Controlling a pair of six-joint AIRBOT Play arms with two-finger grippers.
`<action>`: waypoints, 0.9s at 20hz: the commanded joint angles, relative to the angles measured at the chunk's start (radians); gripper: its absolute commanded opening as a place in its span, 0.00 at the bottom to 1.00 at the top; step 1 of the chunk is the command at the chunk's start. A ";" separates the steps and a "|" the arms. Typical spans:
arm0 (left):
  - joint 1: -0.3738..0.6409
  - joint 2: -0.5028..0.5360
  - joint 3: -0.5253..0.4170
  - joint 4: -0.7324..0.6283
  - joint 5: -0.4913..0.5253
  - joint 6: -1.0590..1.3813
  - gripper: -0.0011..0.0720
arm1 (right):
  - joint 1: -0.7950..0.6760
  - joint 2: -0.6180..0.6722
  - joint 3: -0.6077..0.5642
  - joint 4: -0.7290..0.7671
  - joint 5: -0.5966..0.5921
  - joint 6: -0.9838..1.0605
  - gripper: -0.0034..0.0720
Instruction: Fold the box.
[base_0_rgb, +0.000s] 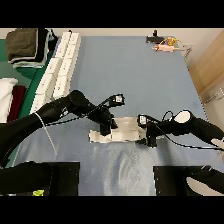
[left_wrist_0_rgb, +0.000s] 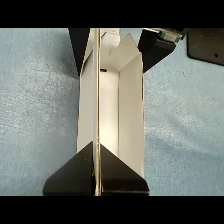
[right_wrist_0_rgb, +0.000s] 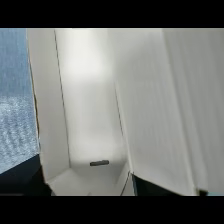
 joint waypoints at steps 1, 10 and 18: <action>0.000 0.000 0.000 0.000 0.000 0.000 0.03 | 0.000 0.000 -0.001 0.002 0.002 0.001 0.90; 0.000 0.000 0.000 0.000 0.000 0.000 0.03 | 0.000 0.018 -0.015 0.026 0.006 0.004 0.84; 0.000 0.000 0.000 0.000 0.000 0.000 0.03 | 0.000 0.031 -0.021 0.026 -0.001 0.023 1.00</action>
